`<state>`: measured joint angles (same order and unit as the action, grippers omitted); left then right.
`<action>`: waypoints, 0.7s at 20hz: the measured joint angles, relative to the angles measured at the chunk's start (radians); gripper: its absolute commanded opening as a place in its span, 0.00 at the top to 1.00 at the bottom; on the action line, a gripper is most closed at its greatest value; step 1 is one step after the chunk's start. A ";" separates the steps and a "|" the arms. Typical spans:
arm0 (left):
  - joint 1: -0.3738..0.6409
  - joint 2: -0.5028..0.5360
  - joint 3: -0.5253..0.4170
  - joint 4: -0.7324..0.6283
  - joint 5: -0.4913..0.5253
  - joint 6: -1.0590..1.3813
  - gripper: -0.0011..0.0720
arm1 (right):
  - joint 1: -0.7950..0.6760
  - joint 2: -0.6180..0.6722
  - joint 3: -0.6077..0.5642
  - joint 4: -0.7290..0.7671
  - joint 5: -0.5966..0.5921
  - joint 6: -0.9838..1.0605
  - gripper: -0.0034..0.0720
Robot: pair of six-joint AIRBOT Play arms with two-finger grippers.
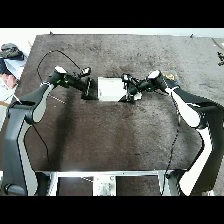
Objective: Fold the box and place the chain.
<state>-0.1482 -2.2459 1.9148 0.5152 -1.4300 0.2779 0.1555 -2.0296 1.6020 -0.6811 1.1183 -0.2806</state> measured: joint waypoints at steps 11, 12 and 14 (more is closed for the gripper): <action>-0.043 -0.021 0.000 -0.002 0.060 -0.015 0.00 | 0.000 0.000 0.000 0.000 0.000 0.000 0.34; -0.043 -0.022 0.000 -0.004 0.062 -0.014 0.00 | 0.000 0.000 0.000 0.000 -0.001 0.000 0.34; -0.046 -0.025 0.000 -0.012 0.066 -0.011 0.00 | 0.000 0.000 0.000 0.000 -0.002 0.000 0.34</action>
